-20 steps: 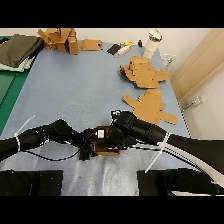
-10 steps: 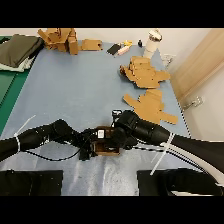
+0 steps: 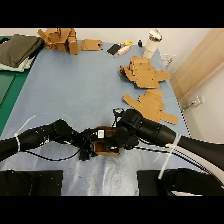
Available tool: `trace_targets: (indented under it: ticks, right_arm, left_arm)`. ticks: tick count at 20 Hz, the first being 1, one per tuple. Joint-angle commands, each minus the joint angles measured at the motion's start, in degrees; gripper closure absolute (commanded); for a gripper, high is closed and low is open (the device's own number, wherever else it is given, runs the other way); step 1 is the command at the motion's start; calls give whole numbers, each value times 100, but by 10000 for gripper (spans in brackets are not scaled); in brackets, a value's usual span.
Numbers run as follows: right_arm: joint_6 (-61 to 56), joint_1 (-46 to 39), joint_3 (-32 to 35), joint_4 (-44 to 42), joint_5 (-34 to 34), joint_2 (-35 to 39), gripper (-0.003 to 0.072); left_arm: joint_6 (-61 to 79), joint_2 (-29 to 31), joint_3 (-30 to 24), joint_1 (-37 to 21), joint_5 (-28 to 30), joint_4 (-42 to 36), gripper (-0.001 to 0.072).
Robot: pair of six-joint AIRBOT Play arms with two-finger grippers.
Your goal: Fold the box.
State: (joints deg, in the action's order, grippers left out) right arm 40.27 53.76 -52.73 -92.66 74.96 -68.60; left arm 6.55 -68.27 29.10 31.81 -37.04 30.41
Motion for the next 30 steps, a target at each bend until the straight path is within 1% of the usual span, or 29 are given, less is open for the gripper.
trace_targets:
  ticks: [1,3,4,5,6,7,8,9,10,11,12,13,14,15,16,17,18,19,21,22,26,28,30]
  right_arm:
    - [-90,-2,-39,-94,264,568,233]
    - [-236,-74,-35,330,925,1043,236]
    - [-280,-133,0,619,1335,1270,295]
    - [-280,-269,87,907,1569,1471,385]
    - [-273,-529,251,1145,1550,1668,468]
    - [-85,-901,452,1213,1298,1781,548]
    - [511,-1397,684,1097,723,1805,687]
    - [1200,-1945,892,743,-66,1727,685]
    - [2199,-2636,1054,-133,-1029,1504,685]
    - [3418,-3296,1108,-1399,-1705,1141,685]
    - [4937,-3904,1075,-2997,-2017,632,685]
    - [6354,-4323,986,-4498,-1923,122,685]
    - [7637,-4583,807,-5744,-1436,-422,685]
    - [8406,-4660,564,-6341,-789,-887,685]
    - [8743,-4614,273,-6422,-201,-1296,685]
    - [8771,-4503,94,-6382,66,-1558,685]
    - [8883,-4325,44,-6382,190,-1685,685]
    - [9088,-4118,70,-6288,210,-1663,685]
    - [9388,-3630,240,-5980,155,-1351,685]
    - [9525,-3375,426,-5788,-57,-1056,685]
    - [9567,-2496,1279,-4992,-1421,192,685]
    - [9514,-2031,1534,-4478,-1882,684,685]
    - [9333,-1576,1661,-3786,-2334,1139,685]
  left_arm:
    - [4,4,0,-2,2,2,347]
    - [4,4,0,0,2,2,347]
    - [4,4,0,-2,0,2,347]
    - [4,4,0,0,0,2,347]
    - [4,4,0,-2,2,2,347]
    - [4,4,0,0,0,0,347]
    - [4,4,0,0,2,0,347]
    - [4,4,0,0,2,0,347]
    - [4,4,0,0,2,0,347]
    - [4,4,0,0,2,0,347]
    - [4,4,0,0,0,0,347]
    - [4,4,0,0,0,0,347]
    - [4,4,0,-2,2,0,347]
    - [4,4,0,0,-2,0,346]
    - [4,4,0,0,2,0,347]
    - [4,4,0,-2,2,0,347]
    - [4,4,0,-2,0,0,346]
    - [4,4,0,0,-2,0,347]
    - [4,4,0,0,2,0,347]
    - [4,4,0,0,2,0,347]
    - [4,4,0,-2,2,0,346]
    - [4,4,0,0,-2,0,347]
    - [4,4,0,-2,2,0,347]
